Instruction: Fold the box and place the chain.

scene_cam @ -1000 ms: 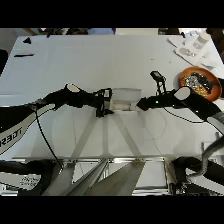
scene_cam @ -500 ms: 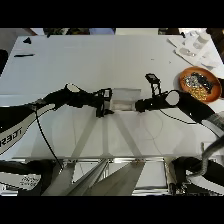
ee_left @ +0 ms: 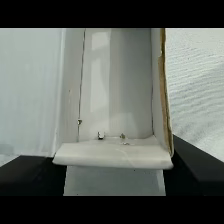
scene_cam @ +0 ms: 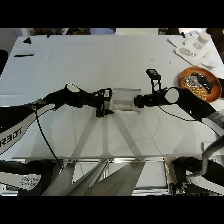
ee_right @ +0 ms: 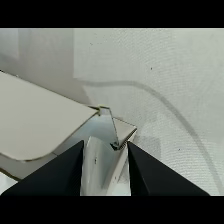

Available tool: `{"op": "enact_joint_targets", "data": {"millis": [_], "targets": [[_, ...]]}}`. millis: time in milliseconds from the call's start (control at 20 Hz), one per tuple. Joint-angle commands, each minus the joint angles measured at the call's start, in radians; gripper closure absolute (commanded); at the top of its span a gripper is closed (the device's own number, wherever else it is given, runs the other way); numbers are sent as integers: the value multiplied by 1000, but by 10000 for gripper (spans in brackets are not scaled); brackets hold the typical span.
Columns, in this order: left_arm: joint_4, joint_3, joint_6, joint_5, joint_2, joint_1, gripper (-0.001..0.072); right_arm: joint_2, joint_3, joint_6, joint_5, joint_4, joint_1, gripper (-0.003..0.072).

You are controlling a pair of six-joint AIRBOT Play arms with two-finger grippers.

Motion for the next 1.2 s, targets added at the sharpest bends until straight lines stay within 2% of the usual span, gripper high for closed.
{"op": "enact_joint_targets", "data": {"millis": [0,350,550,850,1150], "targets": [[0,0,0,0,0,0,362,0,16,36,30,-20,1,390],[0,0,0,0,0,0,362,-4,16,45,76,-29,1,390],[0,0,0,0,0,0,362,-65,16,52,134,-132,34,390],[0,0,0,0,0,0,362,-96,18,307,66,-262,101,391],[0,0,0,0,0,0,362,-101,55,504,63,-330,124,396]]}}
